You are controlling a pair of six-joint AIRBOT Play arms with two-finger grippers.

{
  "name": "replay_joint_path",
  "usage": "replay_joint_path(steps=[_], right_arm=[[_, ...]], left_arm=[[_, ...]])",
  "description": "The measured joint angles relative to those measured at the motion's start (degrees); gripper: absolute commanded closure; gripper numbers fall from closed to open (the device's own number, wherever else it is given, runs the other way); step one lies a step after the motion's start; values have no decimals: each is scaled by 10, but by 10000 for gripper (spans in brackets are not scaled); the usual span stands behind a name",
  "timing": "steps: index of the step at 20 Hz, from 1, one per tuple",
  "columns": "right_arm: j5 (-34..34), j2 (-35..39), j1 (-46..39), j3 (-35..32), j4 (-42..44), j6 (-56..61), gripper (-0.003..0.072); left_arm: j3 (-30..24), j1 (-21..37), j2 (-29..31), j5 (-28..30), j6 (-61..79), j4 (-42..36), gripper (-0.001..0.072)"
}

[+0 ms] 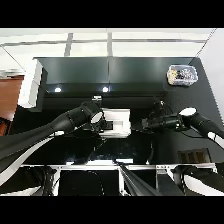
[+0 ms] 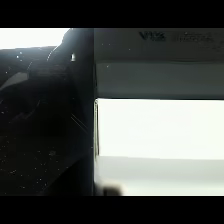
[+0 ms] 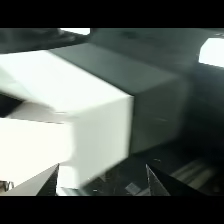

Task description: Fold the box and place the chain.

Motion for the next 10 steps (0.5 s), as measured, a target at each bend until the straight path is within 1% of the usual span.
replay_joint_path(steps=[4, 6, 10], right_arm=[[-1, 0, 37, 31, 1, 18, 76], [-16, 0, 66, 55, -20, 47, 204], [-49, 0, 130, 110, -117, 154, 204]], left_arm=[[0, 0, 0, 0, 0, 0, 680], [0, 0, 0, 0, 0, 0, 680], [0, 0, 0, 0, 0, 0, 680]])
